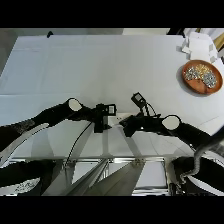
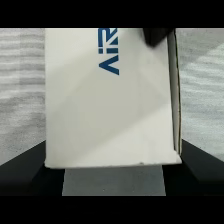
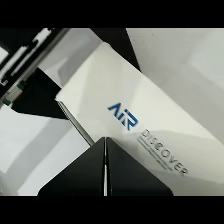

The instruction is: Fold the box and place the chain.

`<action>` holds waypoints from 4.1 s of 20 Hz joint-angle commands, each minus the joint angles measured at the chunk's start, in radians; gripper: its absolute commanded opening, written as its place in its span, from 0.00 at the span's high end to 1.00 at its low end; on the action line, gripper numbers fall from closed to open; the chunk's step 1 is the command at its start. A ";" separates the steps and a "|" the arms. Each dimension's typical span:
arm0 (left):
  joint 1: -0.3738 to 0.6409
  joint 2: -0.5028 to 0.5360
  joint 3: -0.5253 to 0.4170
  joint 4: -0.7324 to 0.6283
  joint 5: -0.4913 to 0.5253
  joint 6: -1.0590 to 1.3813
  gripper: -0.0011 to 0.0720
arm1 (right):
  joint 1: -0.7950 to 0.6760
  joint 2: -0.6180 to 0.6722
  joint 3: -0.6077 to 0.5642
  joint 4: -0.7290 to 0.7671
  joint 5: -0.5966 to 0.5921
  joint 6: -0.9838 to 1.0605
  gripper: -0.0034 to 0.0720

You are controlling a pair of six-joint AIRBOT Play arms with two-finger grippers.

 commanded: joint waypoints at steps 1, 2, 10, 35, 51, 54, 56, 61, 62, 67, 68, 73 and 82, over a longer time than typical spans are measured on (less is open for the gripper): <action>0.000 0.000 0.000 0.000 0.000 0.001 0.80 | 0.000 0.097 0.010 0.000 0.004 0.000 0.93; 0.000 0.000 0.000 0.000 0.000 0.001 0.80 | 0.000 0.129 0.010 -0.031 0.004 0.028 0.93; 0.000 0.000 0.000 0.000 0.000 0.000 0.80 | -0.173 0.300 0.144 -0.999 0.739 0.839 0.93; 0.000 0.000 0.000 0.000 0.000 0.001 0.80 | -0.512 0.299 0.169 -1.125 1.096 0.806 0.93; 0.000 0.000 0.000 0.000 -0.010 0.001 0.80 | -0.512 0.299 0.169 -1.125 1.096 0.806 0.93; 0.002 0.007 0.000 -0.019 0.000 -0.002 0.83 | -0.512 0.299 0.169 -1.125 1.096 0.806 0.93; 0.010 0.043 0.000 -0.019 0.005 -0.044 0.98 | -0.512 0.299 0.169 -1.125 1.096 0.806 0.93; 0.052 0.235 0.000 -0.015 0.123 -0.159 0.97 | -0.512 0.299 0.169 -1.125 1.096 0.806 0.93; 0.072 0.281 0.000 -0.015 0.149 -0.169 0.97 | -0.512 0.299 0.169 -1.125 1.096 0.806 0.93; 0.226 0.422 0.000 -0.015 0.287 -0.285 0.97 | -0.512 0.299 0.169 -1.125 1.096 0.806 0.93; 0.274 0.436 0.000 -0.015 0.290 -0.320 0.97 | -0.512 0.299 0.169 -1.125 1.096 0.806 0.93; 0.538 0.448 0.000 0.006 0.269 -0.511 0.98 | -0.512 0.299 0.169 -1.125 1.096 0.806 0.93; 0.912 0.427 0.000 0.600 0.133 -1.034 0.98 | -0.512 0.299 0.169 -1.125 1.096 0.806 0.93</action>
